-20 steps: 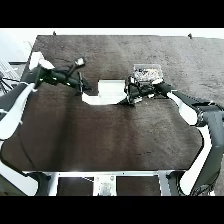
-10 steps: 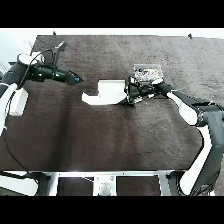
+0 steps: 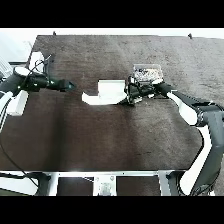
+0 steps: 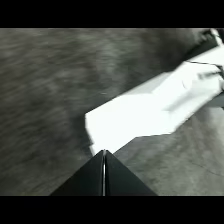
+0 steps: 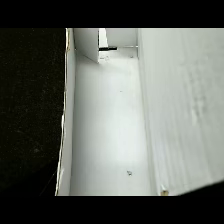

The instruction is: Fold the box and place the chain.

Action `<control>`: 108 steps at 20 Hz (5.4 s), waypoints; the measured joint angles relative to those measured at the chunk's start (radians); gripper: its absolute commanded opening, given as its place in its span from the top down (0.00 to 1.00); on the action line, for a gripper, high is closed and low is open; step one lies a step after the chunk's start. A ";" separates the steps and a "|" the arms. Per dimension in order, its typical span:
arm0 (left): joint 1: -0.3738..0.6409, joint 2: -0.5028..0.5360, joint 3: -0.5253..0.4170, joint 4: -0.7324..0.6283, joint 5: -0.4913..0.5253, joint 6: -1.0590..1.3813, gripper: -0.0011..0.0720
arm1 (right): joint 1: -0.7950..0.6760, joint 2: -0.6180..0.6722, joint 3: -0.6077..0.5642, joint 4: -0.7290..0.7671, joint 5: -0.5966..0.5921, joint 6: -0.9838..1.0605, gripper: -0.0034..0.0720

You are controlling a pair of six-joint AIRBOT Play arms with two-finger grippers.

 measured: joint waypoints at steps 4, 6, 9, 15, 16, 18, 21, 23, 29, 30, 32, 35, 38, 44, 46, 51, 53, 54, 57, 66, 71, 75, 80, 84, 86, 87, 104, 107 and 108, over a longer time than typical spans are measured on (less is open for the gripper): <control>0.009 -0.001 -0.062 0.019 0.037 -0.051 0.96 | 0.000 0.000 0.000 0.000 0.000 0.000 0.38; 0.007 -0.005 -0.086 0.022 0.046 -0.066 0.96 | 0.000 0.000 0.000 0.000 0.000 0.000 0.38; 0.002 -0.023 -0.108 0.023 0.071 -0.089 0.96 | 0.000 0.000 0.000 0.000 0.000 0.000 0.38; -0.072 -0.068 -0.119 0.022 0.137 -0.161 0.96 | 0.000 0.000 0.000 0.000 0.000 0.000 0.38; -0.088 -0.076 -0.119 0.023 0.143 -0.174 0.96 | 0.000 0.000 0.000 0.000 0.000 0.000 0.38; -0.115 -0.090 -0.120 0.021 0.175 -0.195 0.96 | 0.000 0.000 0.000 0.000 0.001 0.000 0.38; -0.154 -0.108 -0.120 0.007 0.213 -0.211 0.96 | 0.000 0.000 0.000 0.000 0.001 0.000 0.38; -0.174 -0.117 -0.120 -0.008 0.226 -0.211 0.96 | 0.000 0.000 0.000 0.000 0.001 0.000 0.38; -0.201 -0.125 -0.104 -0.084 0.236 -0.159 0.79 | 0.000 0.000 0.000 0.000 0.001 0.000 0.38; -0.202 -0.125 -0.093 -0.096 0.229 -0.149 0.79 | 0.000 0.000 0.000 0.000 0.001 0.000 0.37; -0.205 -0.126 -0.075 -0.111 0.209 -0.137 0.79 | 0.000 0.000 0.000 0.000 0.001 0.000 0.38; -0.206 -0.126 -0.062 -0.130 0.185 -0.131 0.63 | 0.000 0.000 0.000 0.000 0.001 0.000 0.38; -0.206 -0.126 -0.057 -0.160 0.166 -0.108 0.63 | 0.000 0.000 0.000 0.000 0.001 0.000 0.38; -0.206 -0.126 -0.055 -0.229 0.138 -0.049 0.41 | 0.000 0.000 0.000 0.000 0.001 0.000 0.38; -0.206 -0.126 -0.054 -0.248 0.130 -0.037 0.41 | 0.000 0.000 0.000 0.000 0.001 0.000 0.38; -0.229 -0.126 -0.039 -0.267 0.125 -0.023 0.41 | 0.000 0.000 0.000 0.000 0.001 0.000 0.37; -0.241 -0.126 -0.035 -0.265 0.133 -0.024 0.41 | 0.000 0.000 0.000 0.000 0.001 0.000 0.38; -0.245 -0.126 -0.035 -0.263 0.135 -0.028 0.41 | 0.000 0.000 0.000 0.000 0.001 0.000 0.38; -0.255 -0.126 -0.033 -0.259 0.138 -0.047 0.41 | 0.000 0.000 0.000 0.000 0.001 0.000 0.38; -0.295 -0.126 -0.024 -0.240 0.161 -0.135 0.41 | 0.000 0.000 0.000 0.000 0.001 0.000 0.38; -0.322 -0.126 0.031 -0.112 0.164 -0.269 0.41 | 0.000 0.000 0.000 0.000 0.001 0.000 0.37; -0.345 -0.126 0.079 0.004 0.160 -0.383 0.41 | 0.000 0.000 0.000 0.000 0.000 0.000 0.38; -0.374 -0.126 0.124 0.143 0.149 -0.529 0.41 | 0.000 0.000 0.000 0.000 0.000 0.000 0.38; -0.389 -0.126 0.138 0.202 0.148 -0.587 0.41 | 0.000 0.000 0.000 0.000 0.000 0.000 0.38; -0.393 -0.126 0.140 0.214 0.156 -0.600 0.40 | 0.000 0.000 0.000 0.000 0.000 0.000 0.38; -0.393 -0.126 0.141 0.218 0.160 -0.605 0.40 | 0.000 0.000 0.000 0.000 0.000 0.000 0.38; -0.417 -0.126 0.142 0.247 0.212 -0.661 0.40 | 0.000 0.000 0.000 0.000 0.000 0.000 0.38; -0.429 -0.126 0.143 0.267 0.223 -0.691 0.40 | 0.000 0.000 0.000 0.000 0.000 0.000 0.38; -0.431 -0.126 0.143 0.274 0.225 -0.698 0.40 | 0.000 0.000 0.000 0.000 0.000 0.000 0.38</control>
